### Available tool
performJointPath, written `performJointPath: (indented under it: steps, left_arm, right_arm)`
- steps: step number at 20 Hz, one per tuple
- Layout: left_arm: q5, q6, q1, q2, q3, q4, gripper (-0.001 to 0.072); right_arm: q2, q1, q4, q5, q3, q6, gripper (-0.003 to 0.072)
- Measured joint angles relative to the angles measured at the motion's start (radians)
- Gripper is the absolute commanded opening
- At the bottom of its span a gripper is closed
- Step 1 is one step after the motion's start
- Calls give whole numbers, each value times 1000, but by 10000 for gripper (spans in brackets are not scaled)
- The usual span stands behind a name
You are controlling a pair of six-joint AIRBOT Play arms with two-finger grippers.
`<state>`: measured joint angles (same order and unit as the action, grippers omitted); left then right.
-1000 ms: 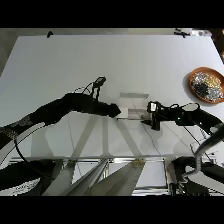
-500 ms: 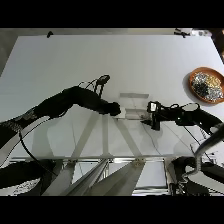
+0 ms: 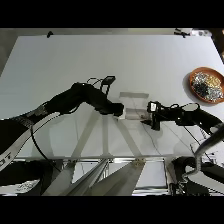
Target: Fold the box and place the chain.
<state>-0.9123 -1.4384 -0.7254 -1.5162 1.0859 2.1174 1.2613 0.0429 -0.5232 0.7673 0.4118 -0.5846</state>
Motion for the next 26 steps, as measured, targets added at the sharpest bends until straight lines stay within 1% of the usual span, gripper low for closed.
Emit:
performJointPath:
  steps: [6, 11, 15, 17, 18, 20, 26]
  left_arm:
    - [-17, 85, -38, -47, 65, -47, 501]
    - [-26, 128, -58, -67, 77, -66, 500]
    - [-2, 159, -67, -72, 79, -84, 494]
    - [11, 202, -72, -78, 80, -124, 494]
    - [8, 222, -74, -84, 80, -142, 489]
    - [4, 260, -80, -95, 80, -167, 411]
    - [11, 349, -100, -107, 80, -212, 404]
  right_arm:
    - [0, 0, 0, 0, 0, 0, 401]
    - [0, 0, 0, 0, 0, 0, 401]
    - [0, 0, 0, 0, 0, 0, 401]
    - [0, 0, 0, 0, 0, 0, 401]
    - [0, 0, 0, 0, 0, 0, 401]
    - [0, 0, 0, 0, 0, 0, 401]
    - [0, 0, 0, 0, 0, 0, 401]
